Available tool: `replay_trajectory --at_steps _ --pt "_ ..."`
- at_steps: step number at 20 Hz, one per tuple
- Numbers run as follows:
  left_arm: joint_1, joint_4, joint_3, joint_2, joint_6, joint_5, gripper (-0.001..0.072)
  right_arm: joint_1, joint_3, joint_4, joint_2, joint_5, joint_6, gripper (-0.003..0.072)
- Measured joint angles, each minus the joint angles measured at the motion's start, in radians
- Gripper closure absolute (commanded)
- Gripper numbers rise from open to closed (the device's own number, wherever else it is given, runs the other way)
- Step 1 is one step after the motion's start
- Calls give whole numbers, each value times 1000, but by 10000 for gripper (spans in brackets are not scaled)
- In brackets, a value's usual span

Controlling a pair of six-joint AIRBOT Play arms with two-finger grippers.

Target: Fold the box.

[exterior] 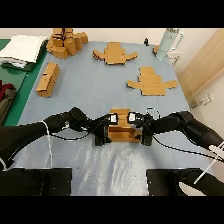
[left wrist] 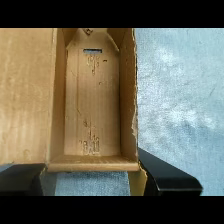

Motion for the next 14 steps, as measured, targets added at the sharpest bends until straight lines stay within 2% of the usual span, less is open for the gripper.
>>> replay_trajectory --at_steps 1,2,3,5,6,14 --pt "0 0 0 0 0 0 219 0 0 13 -1 3 -3 250" --pt "0 0 0 0 0 0 219 0 0 22 -2 4 -8 294" --pt "0 0 0 0 0 0 220 0 0 31 -3 5 -17 368" --pt "0 0 0 0 0 0 219 0 0 46 -4 6 -33 440" --pt "0 0 0 0 0 0 219 0 0 53 -4 6 -38 529" --pt "0 0 0 0 0 0 219 28 0 97 -5 12 -52 524"
